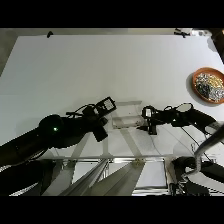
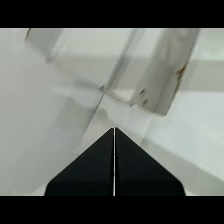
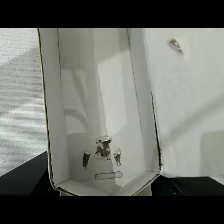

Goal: Fold the box and place the chain.

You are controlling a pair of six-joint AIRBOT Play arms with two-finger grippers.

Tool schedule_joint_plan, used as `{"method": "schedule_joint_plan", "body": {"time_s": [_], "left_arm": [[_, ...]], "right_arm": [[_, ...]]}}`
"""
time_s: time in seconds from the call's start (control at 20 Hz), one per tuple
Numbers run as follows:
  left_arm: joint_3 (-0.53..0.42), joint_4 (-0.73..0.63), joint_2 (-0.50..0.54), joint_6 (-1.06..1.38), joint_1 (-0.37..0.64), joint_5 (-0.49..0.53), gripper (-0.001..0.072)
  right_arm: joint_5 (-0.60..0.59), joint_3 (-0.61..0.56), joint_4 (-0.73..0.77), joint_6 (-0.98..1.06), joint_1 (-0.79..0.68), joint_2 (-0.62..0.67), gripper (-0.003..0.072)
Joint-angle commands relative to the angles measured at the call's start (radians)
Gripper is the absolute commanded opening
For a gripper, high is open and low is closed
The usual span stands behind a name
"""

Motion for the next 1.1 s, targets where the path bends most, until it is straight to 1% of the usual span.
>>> {"method": "schedule_joint_plan", "body": {"time_s": [0.0, 0.1, 0.15, 0.2, 0.3, 0.35, 0.45, 0.5, 0.6, 0.65, 0.85, 0.95, 1.05], "left_arm": [[0.0, 0.252, 0.003, -0.327, 0.0, 0.099, 0.0003], [0.0, 0.271, 0.003, -0.407, 0.018, 0.059, 0.0002], [-0.001, 0.271, 0.003, -0.465, 0.045, 0.051, 0.0001], [-0.005, 0.27, 0.002, -0.522, 0.081, 0.056, 0.0001], [-0.021, 0.243, -0.005, -0.567, 0.169, 0.124, 0.0002], [-0.031, 0.198, -0.013, -0.559, 0.212, 0.158, 0.0005], [-0.057, 0.068, -0.034, -0.476, 0.289, 0.175, 0.0004], [-0.064, -0.018, -0.047, -0.415, 0.316, 0.166, 0.0003], [-0.066, -0.231, -0.09, -0.256, 0.349, 0.131, 0.0003], [-0.066, -0.3, -0.116, -0.209, 0.352, 0.119, 0.0002], [-0.066, -0.435, -0.231, -0.145, 0.352, 0.122, 0.0003], [-0.066, -0.52, -0.24, -0.078, 0.352, 0.099, 0.0003], [-0.066, -0.568, -0.239, -0.045, 0.352, 0.082, 0.0004]], "right_arm": [[0.0, 0.0, 0.0, 0.0, 0.0, 0.001, 0.0358], [0.0, 0.0, 0.0, 0.0, 0.0, 0.001, 0.0358], [0.0, 0.0, 0.0, 0.0, 0.0, 0.001, 0.0358], [0.0, 0.0, 0.0, 0.0, 0.0, 0.001, 0.0358], [0.0, 0.0, 0.0, 0.0, 0.0, 0.001, 0.0358], [0.0, 0.0, 0.0, 0.0, 0.0, 0.001, 0.0358], [0.0, 0.0, 0.0, 0.0, 0.0, 0.001, 0.0358], [0.0, 0.0, 0.0, 0.0, 0.0, 0.001, 0.0358], [0.0, 0.0, 0.0, 0.0, 0.0, 0.001, 0.0358], [0.0, 0.0, 0.0, 0.0, 0.0, 0.001, 0.0358], [0.0, 0.0, 0.0, 0.0, 0.0, 0.001, 0.0358], [0.0, 0.0, 0.0, 0.0, 0.0, 0.001, 0.0358], [0.0, 0.0, 0.0, 0.0, 0.0, 0.001, 0.0358]]}}
